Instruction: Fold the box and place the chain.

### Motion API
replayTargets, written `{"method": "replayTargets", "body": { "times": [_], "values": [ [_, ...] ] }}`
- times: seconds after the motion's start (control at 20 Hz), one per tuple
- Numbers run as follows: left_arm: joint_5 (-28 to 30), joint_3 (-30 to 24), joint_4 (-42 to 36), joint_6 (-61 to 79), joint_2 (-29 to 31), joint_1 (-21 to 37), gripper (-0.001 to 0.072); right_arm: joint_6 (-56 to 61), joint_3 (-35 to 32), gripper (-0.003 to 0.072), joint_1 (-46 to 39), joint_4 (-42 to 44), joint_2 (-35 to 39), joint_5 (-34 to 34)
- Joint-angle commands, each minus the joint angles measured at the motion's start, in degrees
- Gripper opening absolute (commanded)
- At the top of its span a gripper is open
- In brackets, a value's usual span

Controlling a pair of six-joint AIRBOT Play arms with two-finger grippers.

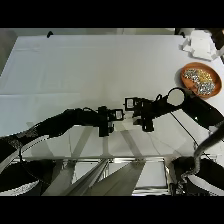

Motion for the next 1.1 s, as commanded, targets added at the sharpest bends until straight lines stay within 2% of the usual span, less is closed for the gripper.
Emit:
{"method": "replayTargets", "body": {
  "times": [0.0, 0.2, 0.45, 0.55, 0.7, 0.85, 1.0, 1.05],
  "values": [
    [0.1, 0.0, 0.0, 0.0, 0.0, 0.0, 0.0135, 0.0, 0.0, 0.0284, 0.1, -0.3, 0.2, -0.3],
    [0.1, 0.0, 0.0, 0.0, 0.0, 0.0, 0.0136, 0.0, 0.0, 0.0221, 0.1, -0.3, 1.4, -0.2],
    [0.1, 0.0, 0.0, 0.0, 0.0, 0.0, 0.0136, 0.0, 0.0, 0.0218, 0.1, 1.2, 2.9, -0.6],
    [0.1, 0.0, 0.0, 0.0, 0.0, 0.0, 0.0135, 0.0, -0.1, 0.0153, 0.1, 3.1, 2.9, -1.8],
    [0.1, 0.0, 0.0, 0.0, 0.0, 0.0, 0.0136, 0.0, -1.2, 0.0163, 0.1, 5.9, 2.9, -6.4],
    [0.1, 0.0, 0.0, 0.0, 0.0, 0.0, 0.0136, 0.0, -1.7, 0.0163, 0.1, 5.9, 2.8, -7.1],
    [0.1, 0.0, 0.0, 0.0, 0.0, 0.0, 0.0135, 0.0, -1.7, 0.0166, 0.1, 6.5, 2.8, -4.4],
    [0.1, 0.0, 0.0, 0.0, 0.0, 0.0, 0.0135, -0.1, -1.7, 0.0191, 0.1, 7.1, 2.9, -2.3]
  ]
}}
